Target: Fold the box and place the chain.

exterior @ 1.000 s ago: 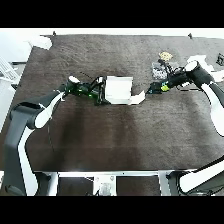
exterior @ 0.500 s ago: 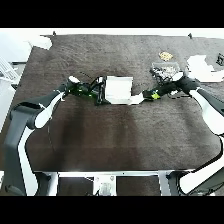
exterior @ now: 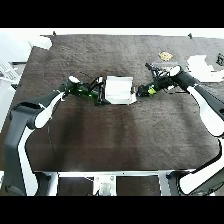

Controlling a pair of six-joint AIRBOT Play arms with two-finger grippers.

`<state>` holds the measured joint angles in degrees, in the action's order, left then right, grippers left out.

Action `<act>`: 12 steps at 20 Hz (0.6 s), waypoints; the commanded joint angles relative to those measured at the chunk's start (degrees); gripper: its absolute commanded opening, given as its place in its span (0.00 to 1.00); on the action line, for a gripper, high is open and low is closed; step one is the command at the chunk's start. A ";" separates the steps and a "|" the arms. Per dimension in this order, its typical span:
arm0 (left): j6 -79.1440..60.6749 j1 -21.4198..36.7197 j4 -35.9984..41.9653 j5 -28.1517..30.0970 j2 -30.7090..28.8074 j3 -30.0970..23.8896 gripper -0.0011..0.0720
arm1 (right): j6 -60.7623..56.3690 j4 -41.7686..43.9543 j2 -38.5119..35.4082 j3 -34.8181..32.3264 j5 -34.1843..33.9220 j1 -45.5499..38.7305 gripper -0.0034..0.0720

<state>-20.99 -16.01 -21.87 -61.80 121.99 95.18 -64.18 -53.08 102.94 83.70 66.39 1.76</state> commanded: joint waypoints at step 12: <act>0.00 0.02 0.00 0.02 0.00 0.00 0.49 | -1.42 5.57 -0.17 1.25 3.78 0.07 0.31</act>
<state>-20.97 -16.01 -21.85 -61.80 121.99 95.15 -65.49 -49.01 102.80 84.88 68.86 1.80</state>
